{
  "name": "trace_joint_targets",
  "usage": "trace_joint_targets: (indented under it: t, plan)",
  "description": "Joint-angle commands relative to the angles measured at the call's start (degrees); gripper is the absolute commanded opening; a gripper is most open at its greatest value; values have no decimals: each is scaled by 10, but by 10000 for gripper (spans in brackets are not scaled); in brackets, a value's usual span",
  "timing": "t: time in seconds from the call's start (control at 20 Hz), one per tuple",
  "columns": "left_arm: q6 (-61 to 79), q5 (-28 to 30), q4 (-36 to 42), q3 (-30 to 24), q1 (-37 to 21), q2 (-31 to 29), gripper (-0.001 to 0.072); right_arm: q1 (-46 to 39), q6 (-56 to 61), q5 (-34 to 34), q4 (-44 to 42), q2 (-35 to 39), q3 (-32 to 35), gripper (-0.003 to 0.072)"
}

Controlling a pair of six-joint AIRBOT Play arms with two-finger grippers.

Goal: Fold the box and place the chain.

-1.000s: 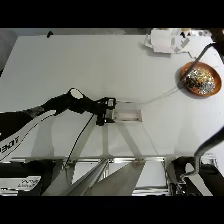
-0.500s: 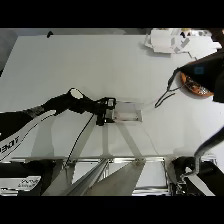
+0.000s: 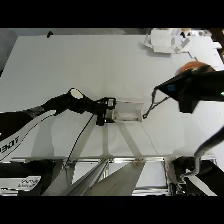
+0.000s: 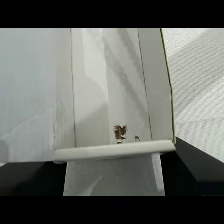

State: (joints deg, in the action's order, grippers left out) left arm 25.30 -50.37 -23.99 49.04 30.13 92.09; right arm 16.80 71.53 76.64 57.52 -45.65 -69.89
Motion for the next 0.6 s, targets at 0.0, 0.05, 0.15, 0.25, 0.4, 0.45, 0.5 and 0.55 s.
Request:
trace_joint_targets:
  t: [0.0,0.05,0.15,0.25,0.4,0.45,0.5,0.55]
  plan:
    - [0,0,0,0,0,0,252,3,-49,-32,-44,-45,72,15]
    - [0,0,0,0,0,0,252,3,-60,-32,-49,-66,80,15]
    - [0,0,0,0,0,0,252,3,-72,-42,-50,-105,82,15]
    - [0,0,0,0,0,0,252,10,-76,-51,-51,-136,82,15]
    - [0,0,0,0,0,0,252,58,-82,-55,-38,-172,90,15]
    - [0,0,0,0,0,0,252,79,-83,-66,-19,-180,95,15]
    - [0,0,0,0,0,0,252,101,-79,-87,7,-184,104,15]
    - [0,0,0,0,0,0,252,117,-67,-108,27,-187,113,15]
